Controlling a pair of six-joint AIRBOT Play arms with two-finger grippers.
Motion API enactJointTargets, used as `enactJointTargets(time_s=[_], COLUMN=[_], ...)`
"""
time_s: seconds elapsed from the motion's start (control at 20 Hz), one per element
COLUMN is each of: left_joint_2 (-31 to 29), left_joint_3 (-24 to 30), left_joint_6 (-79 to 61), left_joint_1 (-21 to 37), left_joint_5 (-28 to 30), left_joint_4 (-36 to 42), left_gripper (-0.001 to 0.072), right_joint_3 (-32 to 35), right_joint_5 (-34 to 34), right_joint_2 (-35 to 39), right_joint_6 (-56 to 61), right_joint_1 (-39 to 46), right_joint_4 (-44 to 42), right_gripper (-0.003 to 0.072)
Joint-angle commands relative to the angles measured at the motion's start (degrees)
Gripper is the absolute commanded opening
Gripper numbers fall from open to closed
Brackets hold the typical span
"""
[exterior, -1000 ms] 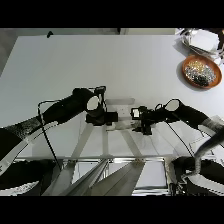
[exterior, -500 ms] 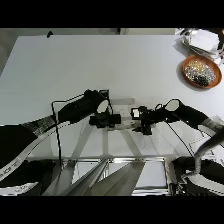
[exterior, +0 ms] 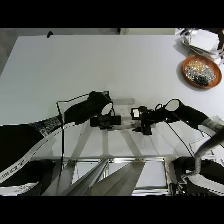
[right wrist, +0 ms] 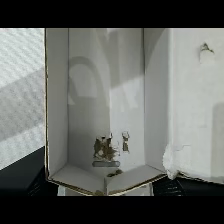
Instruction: Fold the box and place the chain.
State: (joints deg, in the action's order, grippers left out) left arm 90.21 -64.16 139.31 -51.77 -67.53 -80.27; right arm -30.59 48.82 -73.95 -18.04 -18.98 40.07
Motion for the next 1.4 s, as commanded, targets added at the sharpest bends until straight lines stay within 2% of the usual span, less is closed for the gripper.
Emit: enactJointTargets(time_s=[0.0, 0.2, 0.25, 0.35, 0.45, 0.55, 0.6, 0.65, 0.7, 1.0, 1.1, 1.2, 1.25, 1.35], left_joint_2=[0.1, 0.5, 0.6, 0.7, 0.7, 0.7, 0.7, 0.7, 0.7, 0.7, 0.4, -1.4, -2.6, -5.2], left_joint_3=[0.0, 0.0, 0.0, 0.0, 0.0, 0.0, 0.0, 0.0, 0.0, 0.0, 0.0, 0.0, 0.0, 0.0], left_joint_6=[0.3, 1.9, 1.9, 2.0, 1.9, 2.0, 2.0, 2.0, 2.0, 2.0, 1.9, -0.9, -3.3, -7.0], left_joint_1=[-0.5, -0.7, -0.9, -0.9, -0.9, -0.9, -0.9, -0.9, -0.9, -0.9, -0.7, 0.4, 1.2, 2.8], left_joint_5=[0.0, -0.1, 0.1, 0.2, 0.5, 1.0, 1.2, 1.5, 1.7, 2.2, 2.1, 2.1, 2.0, 1.3], left_joint_4=[-0.6, -0.4, -0.4, -0.4, -0.5, -0.6, -0.6, -0.6, -0.6, -0.5, -0.2, -0.5, -0.5, -0.5], left_gripper=[0.0004, 0.0006, 0.0054, 0.0241, 0.0253, 0.0248, 0.0182, 0.0078, 0.0019, 0.0015, 0.0115, 0.0315, 0.039, 0.0433], right_joint_3=[0.0, 0.0, 0.0, 0.0, 0.0, 0.0, 0.0, 0.0, 0.0, 0.0, 0.0, 0.0, 0.0, 0.0], right_joint_5=[0.0, 0.0, 0.0, 0.0, 0.0, 0.0, 0.0, 0.0, 0.0, 0.0, 0.0, 0.0, 0.0, 0.0], right_joint_2=[0.0, 0.0, 0.0, 0.0, 0.0, 0.0, 0.0, 0.0, 0.0, 0.0, 0.0, 0.0, 0.0, 0.0], right_joint_6=[0.0, 0.0, 0.0, 0.0, 0.0, 0.0, 0.0, 0.0, 0.0, 0.0, 0.0, 0.0, 0.0, 0.0], right_joint_1=[0.0, 0.0, 0.0, 0.0, 0.0, 0.0, 0.0, 0.0, 0.0, 0.0, 0.0, 0.0, 0.0, 0.0], right_joint_4=[0.0, 0.0, 0.0, 0.0, 0.0, 0.0, 0.0, 0.0, 0.0, 0.0, 0.0, 0.0, 0.0, 0.0], right_gripper=[0.0283, 0.0283, 0.0283, 0.0283, 0.0283, 0.0283, 0.0283, 0.0283, 0.0283, 0.0283, 0.0283, 0.0283, 0.0283, 0.0283])
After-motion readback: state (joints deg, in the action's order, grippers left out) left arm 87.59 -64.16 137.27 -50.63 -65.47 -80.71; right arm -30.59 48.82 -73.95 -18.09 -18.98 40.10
